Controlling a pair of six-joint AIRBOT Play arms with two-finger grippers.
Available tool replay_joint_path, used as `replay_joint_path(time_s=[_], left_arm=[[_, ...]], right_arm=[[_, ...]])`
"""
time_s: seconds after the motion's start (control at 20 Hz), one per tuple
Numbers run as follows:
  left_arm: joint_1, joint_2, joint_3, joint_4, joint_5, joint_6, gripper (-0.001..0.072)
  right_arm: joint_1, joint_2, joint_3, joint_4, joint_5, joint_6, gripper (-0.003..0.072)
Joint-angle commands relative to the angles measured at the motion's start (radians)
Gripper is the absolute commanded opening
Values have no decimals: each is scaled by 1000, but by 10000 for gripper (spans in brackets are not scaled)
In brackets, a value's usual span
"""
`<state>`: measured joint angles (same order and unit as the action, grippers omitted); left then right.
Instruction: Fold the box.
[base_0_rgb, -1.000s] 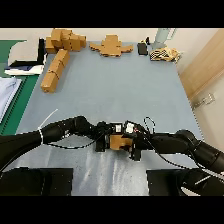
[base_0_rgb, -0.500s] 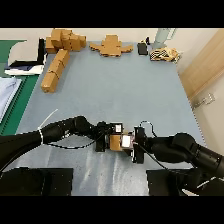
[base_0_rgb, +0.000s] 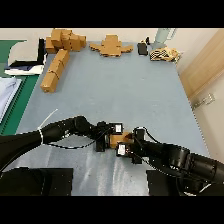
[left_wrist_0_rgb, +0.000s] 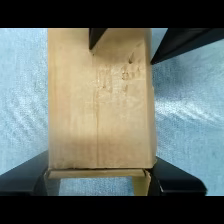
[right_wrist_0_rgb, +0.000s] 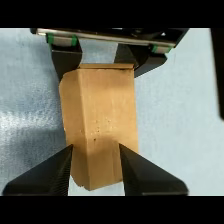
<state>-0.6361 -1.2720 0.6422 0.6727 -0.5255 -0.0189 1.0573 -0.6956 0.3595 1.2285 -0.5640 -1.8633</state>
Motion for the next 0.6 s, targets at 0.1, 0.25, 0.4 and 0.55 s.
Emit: replay_joint_path(time_s=[0.1,0.25,0.4,0.55], left_arm=[[0,0,1,0,0,1,357],[0,0,1,0,0,1,357],[0,0,1,0,0,1,357],[0,0,1,0,0,1,357]], right_arm=[[10,-1,-2,-98,10,42,339],[10,10,-1,-94,11,42,282],[10,44,-2,-84,3,42,260],[10,78,-2,-79,1,42,260]])
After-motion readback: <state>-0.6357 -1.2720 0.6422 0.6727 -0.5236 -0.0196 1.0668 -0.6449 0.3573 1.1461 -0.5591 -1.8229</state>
